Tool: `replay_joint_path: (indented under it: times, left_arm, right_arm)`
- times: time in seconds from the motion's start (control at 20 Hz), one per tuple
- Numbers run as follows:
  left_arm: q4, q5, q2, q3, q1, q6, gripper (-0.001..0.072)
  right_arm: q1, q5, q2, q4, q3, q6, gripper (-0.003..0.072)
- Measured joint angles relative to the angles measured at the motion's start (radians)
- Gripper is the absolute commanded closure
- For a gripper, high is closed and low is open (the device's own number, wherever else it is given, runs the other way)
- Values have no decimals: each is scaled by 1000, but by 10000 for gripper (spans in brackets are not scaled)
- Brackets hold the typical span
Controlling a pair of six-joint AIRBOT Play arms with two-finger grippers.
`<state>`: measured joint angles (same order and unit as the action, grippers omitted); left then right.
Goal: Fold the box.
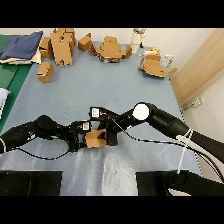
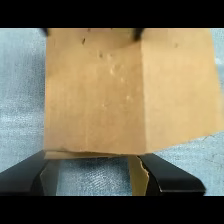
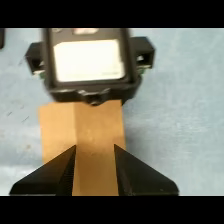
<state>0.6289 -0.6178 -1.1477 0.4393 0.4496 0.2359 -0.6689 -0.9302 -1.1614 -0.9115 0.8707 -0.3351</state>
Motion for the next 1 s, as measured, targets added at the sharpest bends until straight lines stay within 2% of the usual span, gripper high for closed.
replay_joint_path:
  times: [0.3, 0.65, 1.0]
  left_arm:
    - [0, 0, -2, 0, 0, 0, 456]
    - [5, -2, -11, 1, 0, -1, 456]
    - [6, -2, -12, 1, 0, -1, 456]
  right_arm:
    - [0, -79, 14, -17, 0, 5, 293]
    - [-9, -38, 0, -19, 0, -14, 296]
    - [-166, 44, 23, -289, 0, -166, 301]
